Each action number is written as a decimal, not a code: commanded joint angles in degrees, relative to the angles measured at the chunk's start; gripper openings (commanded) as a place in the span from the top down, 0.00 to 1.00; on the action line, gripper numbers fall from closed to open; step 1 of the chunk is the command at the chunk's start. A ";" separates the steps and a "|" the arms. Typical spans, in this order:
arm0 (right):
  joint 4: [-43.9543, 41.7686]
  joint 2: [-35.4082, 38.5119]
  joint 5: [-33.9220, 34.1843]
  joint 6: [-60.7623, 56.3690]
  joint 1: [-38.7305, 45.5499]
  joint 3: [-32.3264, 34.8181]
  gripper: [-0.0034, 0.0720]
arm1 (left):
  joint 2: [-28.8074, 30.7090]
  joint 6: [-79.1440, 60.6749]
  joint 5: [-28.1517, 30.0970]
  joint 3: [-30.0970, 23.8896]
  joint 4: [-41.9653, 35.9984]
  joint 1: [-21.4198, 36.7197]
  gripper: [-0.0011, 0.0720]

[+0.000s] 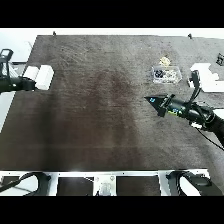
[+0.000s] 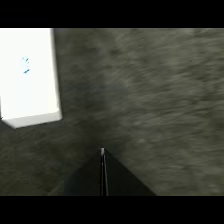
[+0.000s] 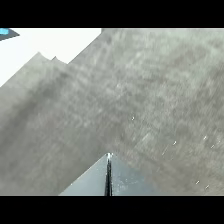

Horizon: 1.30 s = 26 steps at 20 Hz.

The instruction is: Fold the box and place the chain.

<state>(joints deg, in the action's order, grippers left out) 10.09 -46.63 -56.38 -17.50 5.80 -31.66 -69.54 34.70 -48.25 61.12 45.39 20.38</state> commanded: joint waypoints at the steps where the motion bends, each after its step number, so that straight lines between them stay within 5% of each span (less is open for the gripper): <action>1: 2.05 8.20 7.98 -0.31 -0.02 1.84 0.94 | 13.03 -11.28 0.70 -7.21 -14.78 -0.02 0.96; 6: 5.95 27.06 25.09 -0.28 -0.02 11.76 0.94 | 35.69 -25.18 10.71 -29.00 -28.15 -0.02 0.96; 12: 6.69 43.08 27.28 -0.31 -0.02 23.58 0.94 | 53.57 -22.51 15.89 -47.69 -28.52 -0.02 0.96; 16: 6.67 46.71 27.39 -0.31 -0.02 27.15 0.94 | 55.08 -21.66 16.26 -52.61 -27.39 0.00 0.96; 26: 6.49 46.71 27.43 -0.28 0.00 28.09 0.94 | 55.08 -21.20 16.15 -52.96 -27.41 -0.02 0.95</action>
<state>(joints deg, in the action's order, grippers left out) 16.62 -0.03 -28.97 -17.80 5.80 -3.73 -14.59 13.45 -32.14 8.32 17.93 20.38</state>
